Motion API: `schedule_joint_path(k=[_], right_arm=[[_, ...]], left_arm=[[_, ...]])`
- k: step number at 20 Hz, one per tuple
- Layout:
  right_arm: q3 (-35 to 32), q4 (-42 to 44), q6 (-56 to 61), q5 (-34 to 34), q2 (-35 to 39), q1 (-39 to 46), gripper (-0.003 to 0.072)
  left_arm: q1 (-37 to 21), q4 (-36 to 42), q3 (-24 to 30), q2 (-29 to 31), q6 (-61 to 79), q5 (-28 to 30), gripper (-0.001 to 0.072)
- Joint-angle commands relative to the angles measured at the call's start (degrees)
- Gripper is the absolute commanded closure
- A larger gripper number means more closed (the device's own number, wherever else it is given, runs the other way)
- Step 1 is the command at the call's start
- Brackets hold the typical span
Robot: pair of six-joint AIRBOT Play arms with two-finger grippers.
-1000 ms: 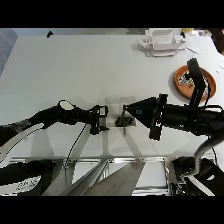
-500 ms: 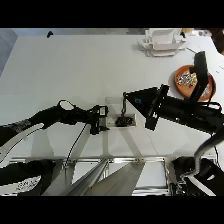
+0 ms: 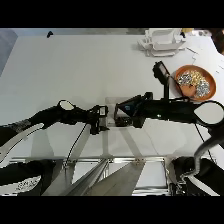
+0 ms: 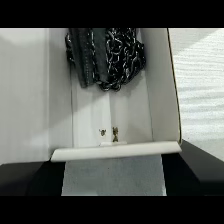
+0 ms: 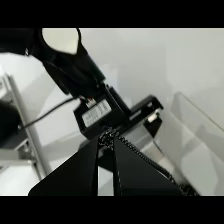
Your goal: Fold the box and place the chain.
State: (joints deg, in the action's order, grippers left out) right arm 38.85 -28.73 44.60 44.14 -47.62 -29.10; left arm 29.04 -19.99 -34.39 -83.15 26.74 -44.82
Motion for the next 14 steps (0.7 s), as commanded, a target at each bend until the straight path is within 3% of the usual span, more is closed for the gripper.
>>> schedule_joint_path(k=[1, 8, 14], right_arm=[[0.07, -2.14, 0.57, 2.03, -4.81, -0.07, 0.0669], [0.07, -3.17, 0.48, 3.04, -16.13, -0.24, 0.0669], [0.07, -6.56, 0.68, 0.70, -17.29, -2.45, 0.0669]], left_arm=[[0.00, 0.00, -0.02, 0.04, 0.00, 0.00, 0.0438], [0.00, -0.02, -0.02, 0.04, 0.00, 0.00, 0.0438], [0.00, -0.02, -0.02, 0.04, 0.00, 0.00, 0.0438]])
